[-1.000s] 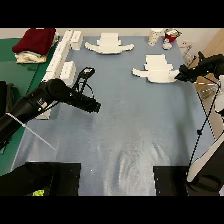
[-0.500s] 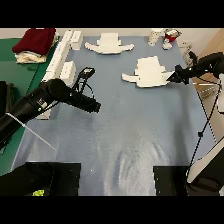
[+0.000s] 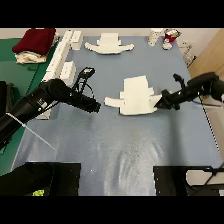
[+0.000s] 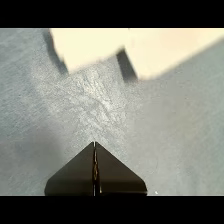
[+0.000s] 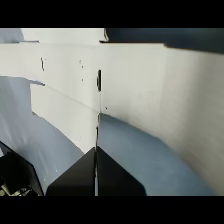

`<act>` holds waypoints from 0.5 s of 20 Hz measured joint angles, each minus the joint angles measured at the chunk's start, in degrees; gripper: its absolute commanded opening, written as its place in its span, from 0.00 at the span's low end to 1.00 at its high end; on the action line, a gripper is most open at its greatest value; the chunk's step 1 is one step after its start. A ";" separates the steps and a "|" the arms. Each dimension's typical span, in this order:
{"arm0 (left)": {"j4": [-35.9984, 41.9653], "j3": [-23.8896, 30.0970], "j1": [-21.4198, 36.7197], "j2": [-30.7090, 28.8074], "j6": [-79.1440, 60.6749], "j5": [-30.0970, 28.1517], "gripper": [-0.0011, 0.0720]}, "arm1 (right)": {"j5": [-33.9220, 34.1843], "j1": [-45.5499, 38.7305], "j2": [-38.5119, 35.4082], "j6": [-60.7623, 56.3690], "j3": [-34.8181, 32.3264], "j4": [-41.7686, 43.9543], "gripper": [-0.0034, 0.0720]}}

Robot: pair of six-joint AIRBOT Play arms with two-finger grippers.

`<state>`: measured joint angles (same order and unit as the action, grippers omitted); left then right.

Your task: Fold the box.

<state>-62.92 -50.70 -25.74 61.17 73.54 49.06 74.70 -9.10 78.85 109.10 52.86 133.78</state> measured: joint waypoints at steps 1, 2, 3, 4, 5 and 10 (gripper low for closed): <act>0.00 0.00 0.00 0.00 0.00 0.02 0.03 | -1.25 0.96 -3.82 -0.24 -5.03 0.02 0.04; -0.02 0.00 0.00 0.00 0.00 0.00 0.03 | -2.84 1.68 -6.97 -0.68 -9.03 -0.09 0.04; 0.00 0.00 0.00 0.00 -0.02 0.00 0.03 | -4.48 2.38 -9.79 -0.98 -12.59 -0.04 0.04; 0.00 0.00 0.00 0.00 0.00 0.02 0.03 | -5.40 2.89 -11.98 -1.27 -15.26 -0.04 0.04; -0.02 0.00 0.00 0.00 0.00 0.00 0.03 | -6.01 3.21 -13.60 -1.64 -17.29 -0.02 0.05; -0.02 0.00 0.00 0.00 0.00 0.00 0.03 | -8.15 3.98 -17.22 -2.99 -20.98 -0.07 0.61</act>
<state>-62.94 -50.70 -25.74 61.17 73.54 49.06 66.54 -5.13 61.63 106.10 31.88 133.71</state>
